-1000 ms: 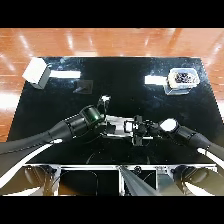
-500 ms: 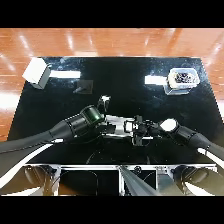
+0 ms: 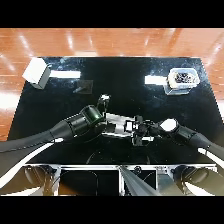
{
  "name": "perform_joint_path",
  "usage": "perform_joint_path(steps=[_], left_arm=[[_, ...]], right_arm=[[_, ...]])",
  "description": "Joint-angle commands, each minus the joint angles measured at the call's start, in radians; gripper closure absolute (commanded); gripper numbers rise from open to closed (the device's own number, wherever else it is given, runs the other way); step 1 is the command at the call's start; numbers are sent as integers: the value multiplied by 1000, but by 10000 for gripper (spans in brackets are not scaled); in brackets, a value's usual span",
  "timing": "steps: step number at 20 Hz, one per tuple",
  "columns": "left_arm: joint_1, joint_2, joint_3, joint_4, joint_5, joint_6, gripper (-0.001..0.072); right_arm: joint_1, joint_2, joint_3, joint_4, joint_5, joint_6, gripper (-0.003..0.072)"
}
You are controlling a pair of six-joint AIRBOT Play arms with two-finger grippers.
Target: Fold the box and place the chain.
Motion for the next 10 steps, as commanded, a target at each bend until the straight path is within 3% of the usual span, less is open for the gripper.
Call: perform_joint_path(steps=[1,2,3,7,9,10], left_arm=[[-1,0,2,-11,-8,3,494],[0,0,2,-19,-8,3,378],[0,0,2,-27,-8,3,333],[0,2,15,-24,2,3,328],[0,1,26,-21,1,0,148],[0,1,27,-15,2,0,126]], right_arm=[[0,0,0,-1,-2,-2,67],[0,0,0,-1,-2,-2,67],[0,0,0,-1,-2,-2,67],[0,0,0,-1,-2,-2,67],[0,0,0,-1,-2,-2,67],[0,0,0,-1,-2,-2,67]])
